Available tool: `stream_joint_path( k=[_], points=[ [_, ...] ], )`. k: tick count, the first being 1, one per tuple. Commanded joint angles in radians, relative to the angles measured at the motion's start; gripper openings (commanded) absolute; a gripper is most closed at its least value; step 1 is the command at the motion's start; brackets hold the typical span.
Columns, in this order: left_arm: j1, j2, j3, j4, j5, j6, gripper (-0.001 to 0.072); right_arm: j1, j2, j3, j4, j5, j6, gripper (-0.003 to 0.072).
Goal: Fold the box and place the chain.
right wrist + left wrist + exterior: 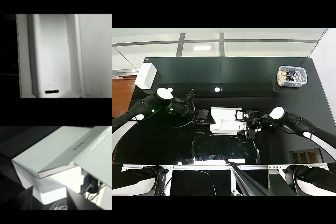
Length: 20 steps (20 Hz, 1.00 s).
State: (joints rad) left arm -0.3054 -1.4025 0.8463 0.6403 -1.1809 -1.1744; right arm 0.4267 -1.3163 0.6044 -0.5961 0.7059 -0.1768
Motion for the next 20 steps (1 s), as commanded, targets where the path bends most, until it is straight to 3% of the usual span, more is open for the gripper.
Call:
stream_joint_path(
  k=[1, 6, 11, 16, 20],
  points=[
    [-0.059, 0.000, 0.066, 0.166, 0.011, -0.201, 0.0402, -0.001, 0.000, 0.000, 0.000, 0.000, 0.000, 0.0299],
    [-0.136, 0.000, 0.102, 0.345, 0.064, -0.403, 0.0402, -0.001, 0.000, 0.000, 0.000, 0.000, 0.000, 0.0299],
    [-0.201, 0.000, 0.102, 0.393, 0.112, -0.504, 0.0400, -0.001, 0.000, 0.000, 0.000, 0.000, 0.000, 0.0299],
    [-0.246, 0.000, 0.102, 0.549, 0.102, -0.691, 0.0395, -0.001, 0.000, 0.000, 0.000, 0.000, 0.000, 0.0299],
    [-0.293, -0.001, 0.103, 0.599, 0.115, -0.770, 0.0394, -0.001, 0.000, 0.000, 0.000, 0.000, 0.000, 0.0299]
  ],
)
